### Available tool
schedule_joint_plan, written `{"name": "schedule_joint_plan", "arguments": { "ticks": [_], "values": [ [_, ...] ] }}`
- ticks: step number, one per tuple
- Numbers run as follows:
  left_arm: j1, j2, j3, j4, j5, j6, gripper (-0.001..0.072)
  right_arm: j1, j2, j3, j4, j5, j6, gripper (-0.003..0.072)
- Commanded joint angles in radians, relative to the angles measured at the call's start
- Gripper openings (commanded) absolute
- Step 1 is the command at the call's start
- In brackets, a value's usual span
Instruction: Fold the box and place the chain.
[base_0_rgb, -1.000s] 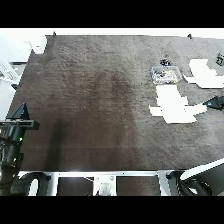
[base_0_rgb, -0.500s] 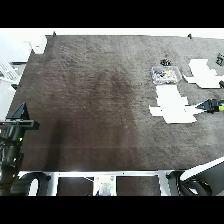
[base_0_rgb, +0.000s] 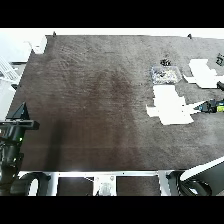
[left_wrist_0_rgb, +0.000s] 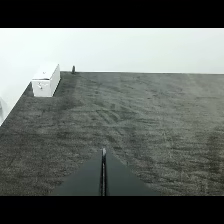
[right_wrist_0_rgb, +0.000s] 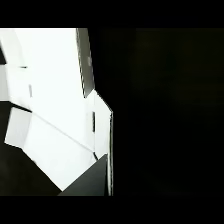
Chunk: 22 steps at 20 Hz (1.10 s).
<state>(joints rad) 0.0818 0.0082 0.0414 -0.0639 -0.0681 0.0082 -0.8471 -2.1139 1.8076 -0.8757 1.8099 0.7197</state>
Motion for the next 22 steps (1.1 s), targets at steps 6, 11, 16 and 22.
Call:
{"name": "schedule_joint_plan", "arguments": {
  "ticks": [6,11,16,22],
  "values": [
    [0.0,-0.001,0.0,0.0,0.0,0.0,0.0021,0.055,0.089,-0.363,0.204,-0.034,-0.07,0.0011],
    [0.0,-0.001,0.0,0.0,0.0,0.0,0.0022,0.206,0.188,-0.631,0.346,-0.195,-0.112,0.0009],
    [0.0,-0.001,0.0,0.0,0.0,0.0,0.0022,0.454,0.337,-0.846,0.665,-0.37,-0.166,0.0009],
    [0.0,-0.001,0.0,0.0,0.001,0.0,0.0022,0.732,0.414,-0.804,0.656,-0.618,-0.031,0.0008]
  ]
}}
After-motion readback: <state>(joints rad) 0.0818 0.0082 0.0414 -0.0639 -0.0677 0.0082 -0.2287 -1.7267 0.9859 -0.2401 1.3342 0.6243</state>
